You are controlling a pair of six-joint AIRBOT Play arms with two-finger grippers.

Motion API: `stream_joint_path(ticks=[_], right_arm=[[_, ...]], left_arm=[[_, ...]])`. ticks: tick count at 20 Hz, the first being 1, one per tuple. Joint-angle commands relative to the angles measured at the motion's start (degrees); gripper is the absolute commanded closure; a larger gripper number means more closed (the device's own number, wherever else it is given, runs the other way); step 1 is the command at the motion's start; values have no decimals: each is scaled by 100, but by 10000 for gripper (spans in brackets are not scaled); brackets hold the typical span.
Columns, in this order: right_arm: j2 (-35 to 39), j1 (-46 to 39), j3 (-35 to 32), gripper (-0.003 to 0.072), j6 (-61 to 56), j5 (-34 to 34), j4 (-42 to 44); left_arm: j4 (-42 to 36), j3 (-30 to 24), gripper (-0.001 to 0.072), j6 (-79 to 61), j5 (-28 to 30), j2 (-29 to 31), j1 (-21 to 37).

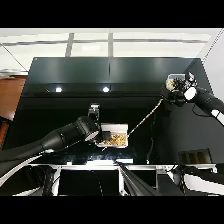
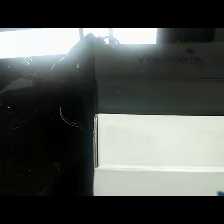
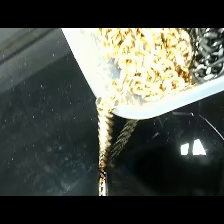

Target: Fold the box and place the chain.

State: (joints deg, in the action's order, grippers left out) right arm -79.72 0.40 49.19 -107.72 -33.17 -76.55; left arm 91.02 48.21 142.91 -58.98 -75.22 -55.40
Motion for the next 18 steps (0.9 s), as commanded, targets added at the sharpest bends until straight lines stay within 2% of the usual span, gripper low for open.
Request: stream_joint_path(ticks=[1,3,6,12,15,18], right_arm=[[197,0,216,664,649,-704,20],[625,-4,352,664,1290,-1080,20],[1641,0,435,665,1954,-1729,293],[3685,0,437,665,2339,-2966,579],[4232,0,437,665,2533,-3694,1145],[4347,2,433,664,3077,-4634,2223]], left_arm=[[0,0,682,-2,2,-4,-4],[0,0,682,-2,0,-4,-4],[2,0,682,0,52,-4,-4],[0,0,681,-2,63,-4,-4],[0,0,681,-2,66,-4,-4],[0,0,681,-2,66,-4,-4]])
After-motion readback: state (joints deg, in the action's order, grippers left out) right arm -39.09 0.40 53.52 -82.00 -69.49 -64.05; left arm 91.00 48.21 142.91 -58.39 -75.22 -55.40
